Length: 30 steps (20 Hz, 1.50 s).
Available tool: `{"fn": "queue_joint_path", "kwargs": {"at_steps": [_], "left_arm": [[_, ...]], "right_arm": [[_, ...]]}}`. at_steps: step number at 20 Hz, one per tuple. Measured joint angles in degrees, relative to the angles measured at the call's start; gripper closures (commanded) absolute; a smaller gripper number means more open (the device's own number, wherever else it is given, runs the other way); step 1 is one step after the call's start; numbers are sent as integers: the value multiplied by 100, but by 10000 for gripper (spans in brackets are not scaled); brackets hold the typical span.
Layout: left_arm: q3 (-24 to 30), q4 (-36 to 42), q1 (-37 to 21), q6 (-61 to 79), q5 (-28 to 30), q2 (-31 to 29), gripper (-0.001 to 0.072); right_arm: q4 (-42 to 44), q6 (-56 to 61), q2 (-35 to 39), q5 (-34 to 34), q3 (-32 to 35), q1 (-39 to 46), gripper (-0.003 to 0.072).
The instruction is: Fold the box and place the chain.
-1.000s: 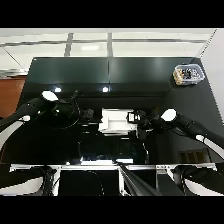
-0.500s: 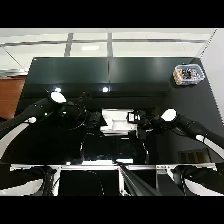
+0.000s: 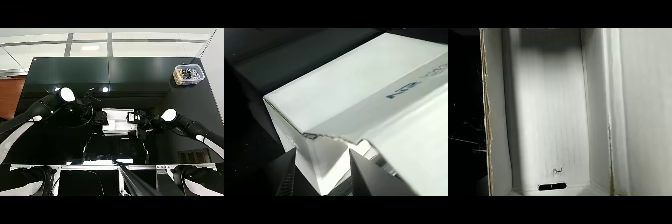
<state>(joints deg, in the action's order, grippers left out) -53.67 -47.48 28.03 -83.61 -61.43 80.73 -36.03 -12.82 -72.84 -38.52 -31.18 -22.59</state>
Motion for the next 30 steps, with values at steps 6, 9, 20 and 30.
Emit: {"fn": "queue_joint_path", "kwargs": {"at_steps": [6, 9, 20, 30], "left_arm": [[-133, -533, 304, -769, 197, 0, 318], [-151, -852, 461, -1161, 306, -7, 318], [-155, -1731, 706, -2116, 494, 35, 318], [-525, -3010, 1458, -3414, 426, 310, 319]], "right_arm": [[0, 0, 0, -2, 0, 0, 505], [0, -4, 0, -2, 0, 2, 505], [-2, -4, 0, 0, 0, 0, 505], [-2, -4, 0, 0, 0, 0, 506]]}}
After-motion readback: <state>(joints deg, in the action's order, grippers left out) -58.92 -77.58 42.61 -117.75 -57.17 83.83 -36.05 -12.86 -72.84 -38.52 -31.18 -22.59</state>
